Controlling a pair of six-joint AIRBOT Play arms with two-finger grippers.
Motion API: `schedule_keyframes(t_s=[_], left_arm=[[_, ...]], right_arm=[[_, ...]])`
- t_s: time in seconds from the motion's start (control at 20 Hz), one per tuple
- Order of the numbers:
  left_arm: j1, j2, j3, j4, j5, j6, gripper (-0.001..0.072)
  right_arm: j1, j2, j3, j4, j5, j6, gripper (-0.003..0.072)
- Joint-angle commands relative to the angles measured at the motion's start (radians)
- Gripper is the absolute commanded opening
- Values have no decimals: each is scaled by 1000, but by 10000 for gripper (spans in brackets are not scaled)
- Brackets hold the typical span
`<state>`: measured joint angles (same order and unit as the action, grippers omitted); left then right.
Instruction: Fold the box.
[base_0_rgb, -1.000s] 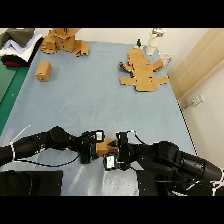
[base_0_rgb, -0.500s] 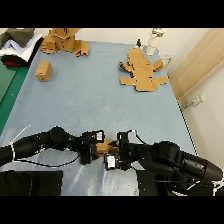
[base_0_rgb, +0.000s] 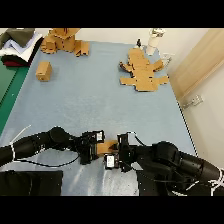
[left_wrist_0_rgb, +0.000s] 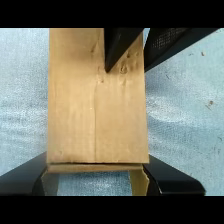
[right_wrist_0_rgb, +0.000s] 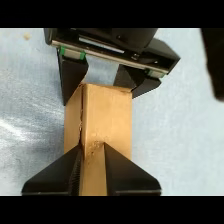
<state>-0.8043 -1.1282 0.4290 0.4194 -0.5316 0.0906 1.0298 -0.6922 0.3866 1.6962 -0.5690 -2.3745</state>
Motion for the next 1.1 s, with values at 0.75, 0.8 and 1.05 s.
schedule_keyframes(t_s=[0.75, 0.8, 1.05], left_arm=[[0, 0, 0, 0, 1, 0, 458], [0, 0, 0, 0, 1, -1, 458], [0, 0, 0, 0, 1, -1, 458]], right_arm=[[1, 136, 34, 283, -190, 835, 10], [1, 133, 11, 372, -179, 1007, 3], [39, 137, -169, 552, 157, 1435, 2]])
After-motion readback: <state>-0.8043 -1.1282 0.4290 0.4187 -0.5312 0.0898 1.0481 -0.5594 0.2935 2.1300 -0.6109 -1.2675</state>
